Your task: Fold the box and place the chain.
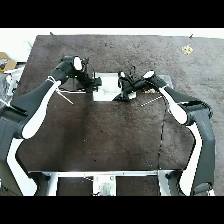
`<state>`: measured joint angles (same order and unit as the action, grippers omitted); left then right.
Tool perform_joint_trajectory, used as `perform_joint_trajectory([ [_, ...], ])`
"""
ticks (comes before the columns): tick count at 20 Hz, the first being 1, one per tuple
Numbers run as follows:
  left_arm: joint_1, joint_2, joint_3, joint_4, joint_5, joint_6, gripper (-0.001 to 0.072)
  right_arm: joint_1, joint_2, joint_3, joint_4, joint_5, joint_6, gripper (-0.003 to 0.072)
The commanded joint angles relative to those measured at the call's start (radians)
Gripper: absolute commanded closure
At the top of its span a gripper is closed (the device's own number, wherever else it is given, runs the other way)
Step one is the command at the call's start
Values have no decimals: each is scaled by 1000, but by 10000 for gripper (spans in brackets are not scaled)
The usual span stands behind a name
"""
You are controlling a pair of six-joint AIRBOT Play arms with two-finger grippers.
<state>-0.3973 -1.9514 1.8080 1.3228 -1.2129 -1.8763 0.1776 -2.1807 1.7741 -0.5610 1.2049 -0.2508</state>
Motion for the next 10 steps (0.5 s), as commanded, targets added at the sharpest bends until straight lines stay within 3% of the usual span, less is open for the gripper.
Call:
perform_joint_trajectory([
  [1,-4,1,1,-2,-6,-5,426,0,0,0,0,0,0,249],
  [10,0,2,53,-30,-102,-1,425,1,0,0,0,0,0,249],
])
